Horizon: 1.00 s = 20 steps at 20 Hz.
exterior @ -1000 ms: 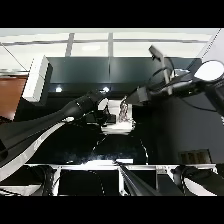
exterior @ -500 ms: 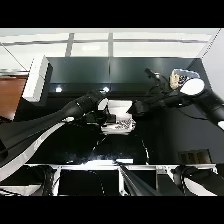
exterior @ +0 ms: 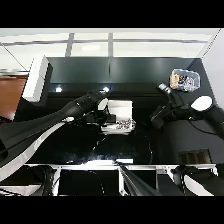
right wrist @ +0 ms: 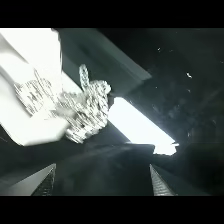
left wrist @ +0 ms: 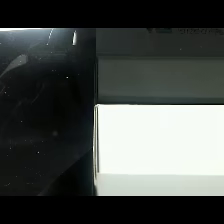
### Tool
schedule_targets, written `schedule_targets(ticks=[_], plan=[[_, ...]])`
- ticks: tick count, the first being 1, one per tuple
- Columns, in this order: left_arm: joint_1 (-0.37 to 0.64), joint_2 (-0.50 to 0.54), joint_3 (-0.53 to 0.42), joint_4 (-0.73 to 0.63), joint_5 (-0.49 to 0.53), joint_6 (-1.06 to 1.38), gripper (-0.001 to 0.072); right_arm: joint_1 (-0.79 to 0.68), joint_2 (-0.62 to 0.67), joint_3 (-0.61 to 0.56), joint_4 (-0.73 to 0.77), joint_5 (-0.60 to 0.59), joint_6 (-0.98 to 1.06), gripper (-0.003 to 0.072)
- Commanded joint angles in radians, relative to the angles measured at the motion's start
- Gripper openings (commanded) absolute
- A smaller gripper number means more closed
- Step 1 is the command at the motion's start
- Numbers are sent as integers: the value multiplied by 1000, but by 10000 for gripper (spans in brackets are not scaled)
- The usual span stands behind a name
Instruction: Fold the box and place the chain.
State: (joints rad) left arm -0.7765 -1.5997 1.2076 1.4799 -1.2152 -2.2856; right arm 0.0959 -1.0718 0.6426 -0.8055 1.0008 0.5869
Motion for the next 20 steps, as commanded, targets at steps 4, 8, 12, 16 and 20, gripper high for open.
schedule_targets(ticks=[4, 8, 12, 16, 20], plan=[[0, 0, 0, 0, 4, 0, 32, 142, -102, -66, 59, -199, -628, 710], [0, 0, 0, 0, 3, 0, 32, 214, -169, -66, 185, -242, -890, 710], [0, 0, 0, 0, 3, 0, 32, 230, -180, -66, 208, -288, -924, 710], [0, 0, 0, 0, 3, 0, 32, 230, -188, -66, 208, -287, -925, 710], [0, 0, 0, 0, 2, 0, 32, 230, -221, -66, 207, -290, -924, 708]])
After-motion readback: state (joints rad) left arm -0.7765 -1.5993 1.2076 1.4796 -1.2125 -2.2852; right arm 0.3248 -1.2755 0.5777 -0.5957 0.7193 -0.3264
